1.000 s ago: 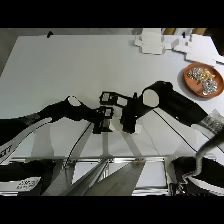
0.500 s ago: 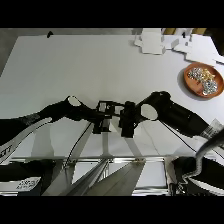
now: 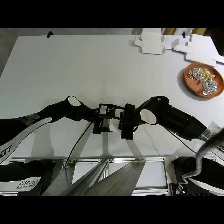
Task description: Fold the box and place the chain.
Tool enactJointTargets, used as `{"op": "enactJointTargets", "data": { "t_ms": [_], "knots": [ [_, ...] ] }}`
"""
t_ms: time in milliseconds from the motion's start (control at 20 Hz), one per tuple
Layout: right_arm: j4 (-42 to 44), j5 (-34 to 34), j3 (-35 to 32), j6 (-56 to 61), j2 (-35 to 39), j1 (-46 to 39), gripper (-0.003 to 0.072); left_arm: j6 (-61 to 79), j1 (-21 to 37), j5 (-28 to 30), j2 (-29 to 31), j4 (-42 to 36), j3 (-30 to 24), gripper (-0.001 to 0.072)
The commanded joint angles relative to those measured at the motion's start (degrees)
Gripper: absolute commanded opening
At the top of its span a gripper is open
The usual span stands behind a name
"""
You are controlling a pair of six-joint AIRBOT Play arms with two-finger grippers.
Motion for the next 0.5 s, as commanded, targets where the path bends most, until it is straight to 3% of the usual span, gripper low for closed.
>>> {"op": "enactJointTargets", "data": {
  "t_ms": [0, 100, 300, 450],
  "knots": [
    [-1.01, -0.52, -0.11, 0.20, 1.49, 0.04, 0.0197, 0.04, 0.04, 0.00, 0.04, 0.02, -0.02, 0.0114],
    [-0.70, -0.61, -0.11, 0.48, 2.10, -0.22, 0.0148, 0.04, 0.04, 0.02, 0.04, 0.02, -0.02, 0.0114],
    [-1.68, -1.31, -0.31, 1.51, 2.03, -0.55, 0.0147, 0.04, 0.04, 0.02, 0.04, 0.04, -0.02, 0.0114],
    [-2.32, -2.58, -0.31, 1.55, 2.03, -0.55, 0.0091, 0.04, 0.04, 0.00, 0.04, 0.04, -0.02, 0.0114]
  ]
}}
